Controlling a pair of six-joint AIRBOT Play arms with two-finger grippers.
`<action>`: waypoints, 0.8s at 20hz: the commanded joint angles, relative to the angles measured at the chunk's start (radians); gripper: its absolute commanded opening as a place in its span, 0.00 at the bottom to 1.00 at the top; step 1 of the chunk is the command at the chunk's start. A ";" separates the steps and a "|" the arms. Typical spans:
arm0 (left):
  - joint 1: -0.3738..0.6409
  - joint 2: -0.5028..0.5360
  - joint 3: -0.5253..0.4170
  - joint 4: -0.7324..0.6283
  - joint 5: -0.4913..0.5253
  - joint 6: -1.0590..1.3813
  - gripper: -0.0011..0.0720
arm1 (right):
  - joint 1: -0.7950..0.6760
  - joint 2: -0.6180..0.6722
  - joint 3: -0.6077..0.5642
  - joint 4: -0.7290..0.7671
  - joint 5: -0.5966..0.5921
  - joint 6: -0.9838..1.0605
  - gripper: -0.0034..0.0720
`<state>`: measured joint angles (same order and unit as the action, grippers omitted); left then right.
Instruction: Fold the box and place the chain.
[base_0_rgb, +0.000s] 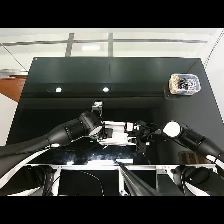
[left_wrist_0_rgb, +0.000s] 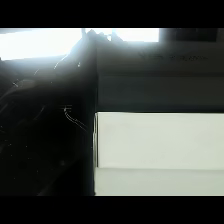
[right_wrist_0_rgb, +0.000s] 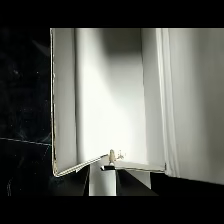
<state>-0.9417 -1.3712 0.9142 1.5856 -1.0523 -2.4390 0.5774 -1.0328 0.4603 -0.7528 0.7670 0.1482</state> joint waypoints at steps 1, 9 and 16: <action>0.000 -0.001 0.000 -0.001 0.002 0.000 0.05 | 0.004 0.000 0.000 0.004 -0.015 0.013 0.29; 0.000 -0.001 0.000 -0.002 0.003 0.000 0.05 | 0.005 -0.030 0.000 0.076 -0.050 0.013 0.29; 0.000 -0.001 0.000 -0.005 0.003 0.000 0.05 | 0.005 -0.030 0.000 0.084 -0.053 0.013 0.29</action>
<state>-0.9417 -1.3712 0.9142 1.5841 -1.0492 -2.4390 0.5812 -1.0615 0.4603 -0.6746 0.7151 0.1612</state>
